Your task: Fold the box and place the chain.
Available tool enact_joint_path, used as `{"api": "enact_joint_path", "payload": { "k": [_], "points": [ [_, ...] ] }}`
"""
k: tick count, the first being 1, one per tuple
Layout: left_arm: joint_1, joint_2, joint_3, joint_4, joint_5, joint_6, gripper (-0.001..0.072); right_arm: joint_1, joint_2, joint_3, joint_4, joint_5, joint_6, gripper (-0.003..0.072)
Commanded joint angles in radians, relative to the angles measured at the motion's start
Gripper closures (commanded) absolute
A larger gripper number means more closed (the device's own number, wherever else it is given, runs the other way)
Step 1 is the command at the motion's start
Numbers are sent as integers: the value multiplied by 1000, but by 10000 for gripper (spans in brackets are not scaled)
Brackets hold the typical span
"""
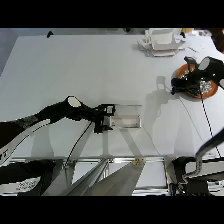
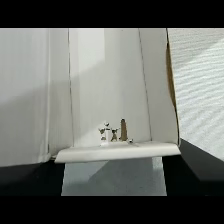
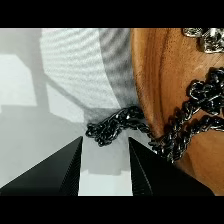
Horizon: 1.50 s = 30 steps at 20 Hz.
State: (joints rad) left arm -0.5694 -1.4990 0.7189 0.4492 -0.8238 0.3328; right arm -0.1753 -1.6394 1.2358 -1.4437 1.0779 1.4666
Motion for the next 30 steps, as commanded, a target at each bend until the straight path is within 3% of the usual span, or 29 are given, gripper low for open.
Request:
{"api": "enact_joint_path", "payload": {
  "k": [1, 3, 8, 9, 10, 13, 19, 23, 30],
  "points": [
    [0, 0, 0, 0, 0, 0, 460, 0, -23, -3, 2, 2, -1, 451],
    [0, 0, 0, 0, 0, 0, 460, 0, -24, -3, 5, -17, -1, 509],
    [0, 0, 0, 0, 0, 0, 460, 0, -25, -3, 5, -21, -1, 521],
    [0, 0, 0, 0, 0, 0, 460, 0, -27, -3, 5, -18, -1, 587],
    [0, 0, 0, 0, 0, 0, 460, 0, -27, -3, 9, -1, -10, 662],
    [0, 0, 0, 0, 0, 0, 460, 1, 13, -3, 58, 111, -97, 671],
    [0, 0, 0, 0, 0, 0, 460, 25, 330, -3, 99, 228, -167, 671],
    [0, 0, 0, 0, -1, 0, 460, 64, 572, -3, 253, 274, -193, 671],
    [0, 0, 0, 0, -3, 0, 460, 278, 836, -3, 321, 330, -177, 671]
  ]
}}
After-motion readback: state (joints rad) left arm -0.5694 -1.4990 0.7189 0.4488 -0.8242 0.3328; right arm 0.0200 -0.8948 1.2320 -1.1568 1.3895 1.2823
